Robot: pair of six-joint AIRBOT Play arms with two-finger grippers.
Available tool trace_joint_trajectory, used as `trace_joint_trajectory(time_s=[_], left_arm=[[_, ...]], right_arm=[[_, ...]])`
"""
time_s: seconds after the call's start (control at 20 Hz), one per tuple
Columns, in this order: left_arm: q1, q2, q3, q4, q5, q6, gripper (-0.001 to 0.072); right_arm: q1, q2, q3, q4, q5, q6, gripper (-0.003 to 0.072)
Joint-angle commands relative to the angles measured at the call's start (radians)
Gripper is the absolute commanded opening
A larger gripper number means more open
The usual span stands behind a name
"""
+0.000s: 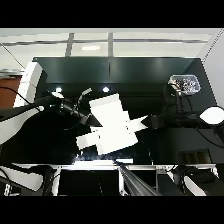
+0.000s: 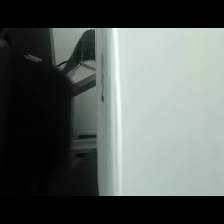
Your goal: Fold the box and place the chain.
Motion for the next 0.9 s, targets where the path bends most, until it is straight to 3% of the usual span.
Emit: trace_joint_trajectory(time_s=[0.0, 0.1, 0.2, 0.35, 0.45, 0.5, 0.65, 0.85], left_arm=[[-0.024, 0.078, 0.002, 0.082, 0.080, 0.012, 0.0023], [-0.050, 0.180, -0.021, 0.108, 0.232, 0.058, 0.0023], [-0.085, 0.304, -0.069, 0.087, 0.314, 0.119, 0.0023], [-0.159, 0.501, -0.192, 0.093, 0.446, 0.257, 0.0028], [-0.192, 0.540, -0.261, 0.148, 0.530, 0.389, 0.0030], [-0.201, 0.534, -0.263, 0.195, 0.526, 0.372, 0.0030], [-0.222, 0.484, -0.265, 0.177, 0.542, 0.328, 0.0029], [-0.235, 0.421, -0.265, 0.172, 0.658, 0.496, 0.0029]], right_arm=[[-0.058, 0.000, 0.093, -0.248, 0.045, -0.006, 0.0720], [-0.066, 0.000, 0.134, -0.423, 0.032, -0.005, 0.0720], [-0.066, 0.000, 0.141, -0.562, -0.001, -0.005, 0.0720], [-0.066, 0.000, 0.140, -0.618, -0.068, -0.005, 0.0720], [-0.066, 0.000, 0.140, -0.581, -0.143, -0.030, 0.0720], [-0.061, 0.000, 0.140, -0.534, -0.180, -0.107, 0.0720], [-0.030, -0.003, 0.131, -0.317, -0.183, -0.488, 0.0720], [0.014, -0.008, 0.035, -0.093, -0.168, -0.722, 0.0720]])
